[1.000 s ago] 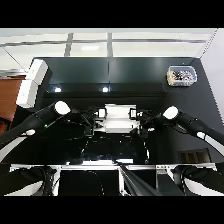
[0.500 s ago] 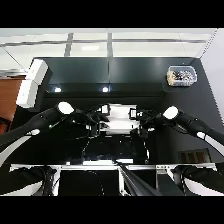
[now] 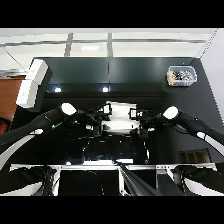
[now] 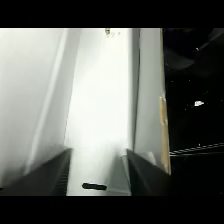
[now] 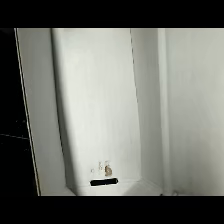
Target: Fold the box and place the chain.
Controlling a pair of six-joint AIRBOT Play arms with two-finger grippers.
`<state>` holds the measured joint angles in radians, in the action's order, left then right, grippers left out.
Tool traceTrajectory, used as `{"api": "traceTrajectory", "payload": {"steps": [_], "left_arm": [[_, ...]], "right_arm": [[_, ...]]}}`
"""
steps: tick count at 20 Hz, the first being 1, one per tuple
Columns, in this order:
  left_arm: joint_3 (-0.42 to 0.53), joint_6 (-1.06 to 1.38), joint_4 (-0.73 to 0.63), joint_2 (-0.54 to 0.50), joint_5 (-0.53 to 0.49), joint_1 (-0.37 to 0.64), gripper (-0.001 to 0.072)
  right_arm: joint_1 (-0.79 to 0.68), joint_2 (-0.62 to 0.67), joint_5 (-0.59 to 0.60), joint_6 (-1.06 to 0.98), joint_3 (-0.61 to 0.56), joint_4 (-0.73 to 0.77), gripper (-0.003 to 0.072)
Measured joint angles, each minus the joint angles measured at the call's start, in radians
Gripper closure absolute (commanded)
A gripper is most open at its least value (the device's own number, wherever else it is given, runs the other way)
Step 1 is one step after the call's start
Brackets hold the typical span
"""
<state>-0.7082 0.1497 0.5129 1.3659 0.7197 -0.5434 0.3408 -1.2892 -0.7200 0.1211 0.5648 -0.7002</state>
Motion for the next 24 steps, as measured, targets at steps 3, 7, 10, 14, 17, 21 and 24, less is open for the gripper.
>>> {"api": "traceTrajectory", "payload": {"steps": [3,7,10,14,17,21,24], "left_arm": [[0.000,-0.017,0.008,0.000,-0.005,0.000,0.0444],[-0.010,-0.075,0.063,-0.014,-0.002,0.003,0.0683],[-0.039,-0.288,0.217,-0.079,0.019,0.032,0.0683],[-0.071,-0.801,0.617,-0.201,0.093,0.161,0.0682],[-0.074,-1.192,0.760,-0.236,0.204,0.330,0.0682],[-0.006,-1.361,0.533,-0.180,0.394,0.559,0.0685],[0.064,-1.307,0.273,-0.095,0.441,0.629,0.0686]], "right_arm": [[0.000,0.000,0.000,0.000,0.000,0.000,0.0661],[0.000,0.000,0.000,0.000,0.000,0.000,0.0661],[0.000,0.000,0.000,0.000,0.000,0.000,0.0661],[0.000,0.000,0.000,0.000,0.000,0.000,0.0661],[0.000,0.000,0.000,0.000,0.000,0.000,0.0662],[0.000,0.000,0.000,0.000,0.000,0.000,0.0661],[0.000,0.000,0.000,0.000,0.000,0.000,0.0662]]}}
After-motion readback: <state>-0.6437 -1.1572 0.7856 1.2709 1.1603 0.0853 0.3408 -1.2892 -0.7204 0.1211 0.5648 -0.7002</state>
